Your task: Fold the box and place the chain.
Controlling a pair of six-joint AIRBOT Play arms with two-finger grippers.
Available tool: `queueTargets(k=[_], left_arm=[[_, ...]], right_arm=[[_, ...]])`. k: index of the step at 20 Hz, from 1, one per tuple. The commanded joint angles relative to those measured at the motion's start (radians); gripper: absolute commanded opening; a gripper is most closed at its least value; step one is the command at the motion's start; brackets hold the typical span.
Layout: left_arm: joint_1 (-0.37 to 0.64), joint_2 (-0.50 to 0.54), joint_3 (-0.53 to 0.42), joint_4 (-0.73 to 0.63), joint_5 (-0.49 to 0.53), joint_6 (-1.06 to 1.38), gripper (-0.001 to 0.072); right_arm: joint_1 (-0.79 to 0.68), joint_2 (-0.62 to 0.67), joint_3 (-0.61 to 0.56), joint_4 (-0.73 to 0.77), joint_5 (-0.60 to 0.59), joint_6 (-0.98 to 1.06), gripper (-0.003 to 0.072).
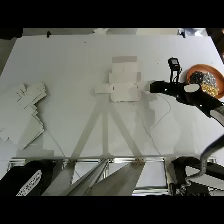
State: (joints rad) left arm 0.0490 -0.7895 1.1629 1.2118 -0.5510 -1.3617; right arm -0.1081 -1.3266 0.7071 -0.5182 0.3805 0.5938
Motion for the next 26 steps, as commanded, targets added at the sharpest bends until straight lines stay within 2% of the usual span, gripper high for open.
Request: queueTargets(k=[1,8,13,14,17,21,23,26], left_arm=[[-0.001,0.001,0.001,0.000,0.000,0.000,0.0698],[0.000,-0.029,0.001,-0.045,0.024,-0.006,0.0697],[-0.029,-0.239,0.015,-0.099,0.011,0.146,0.0698],[-0.048,-0.302,0.049,-0.105,-0.027,0.193,0.0698],[-0.116,-0.545,0.247,-0.136,-0.238,0.269,0.0699],[-0.166,-0.868,0.483,-0.360,-0.498,0.375,0.0700],[-0.185,-0.996,0.563,-0.362,-0.544,0.370,0.0700],[-0.196,-1.128,0.637,-0.371,-0.507,0.249,0.0699]], right_arm=[[0.001,0.001,-0.001,0.000,0.001,0.000,0.0009],[0.001,0.001,-0.001,0.000,0.001,0.000,0.0009],[0.001,0.001,-0.001,0.000,0.000,0.000,0.0009],[0.001,0.001,-0.001,0.000,0.001,0.000,0.0009],[0.001,0.001,0.000,0.000,0.000,0.000,0.0009],[0.001,0.001,-0.001,0.000,0.000,0.000,0.0009],[0.001,0.001,-0.001,0.000,0.000,0.000,0.0009],[0.001,0.001,-0.001,0.000,0.000,0.000,0.0009]])
